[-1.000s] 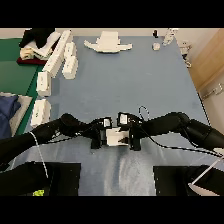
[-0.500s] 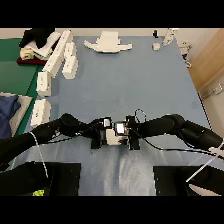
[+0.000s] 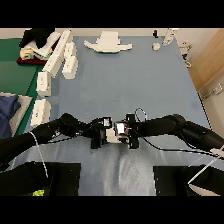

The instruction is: Fold the box.

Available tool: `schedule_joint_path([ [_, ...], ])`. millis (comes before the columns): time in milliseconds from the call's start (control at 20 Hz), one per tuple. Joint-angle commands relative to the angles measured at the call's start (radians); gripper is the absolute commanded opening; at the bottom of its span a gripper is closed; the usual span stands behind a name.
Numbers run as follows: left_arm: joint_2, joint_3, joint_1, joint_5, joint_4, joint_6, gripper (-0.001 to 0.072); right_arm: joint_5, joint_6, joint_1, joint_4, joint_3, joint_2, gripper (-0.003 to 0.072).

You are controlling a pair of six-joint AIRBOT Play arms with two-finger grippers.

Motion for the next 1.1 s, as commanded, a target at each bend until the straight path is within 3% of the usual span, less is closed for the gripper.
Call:
schedule_joint_path([
  [0,0.000,0.001,0.001,-0.002,0.001,0.000,0.0353,-0.005,0.000,0.001,0.001,0.000,0.032,0.0446],
  [250,0.000,0.001,0.001,-0.002,0.001,0.000,0.0354,0.039,0.000,0.000,-0.027,0.000,0.045,0.0443],
  [450,0.000,0.001,0.001,-0.002,0.001,0.001,0.0353,0.097,0.000,0.000,-0.045,0.000,0.044,0.0399],
  [600,0.000,0.001,0.001,-0.002,0.001,0.000,0.0354,0.088,0.001,0.000,-0.040,-0.003,0.028,0.0334],
  [700,0.000,0.001,0.001,-0.001,0.001,0.001,0.0354,0.068,0.001,0.000,-0.023,-0.006,0.005,0.0331],
  [750,0.000,0.001,0.001,-0.002,0.001,0.001,0.0354,0.050,0.001,0.001,-0.012,-0.006,-0.003,0.0280],
  [1050,0.000,0.001,0.001,-0.002,0.001,0.000,0.0354,0.009,0.000,0.022,0.024,-0.016,-0.014,0.0282],
])
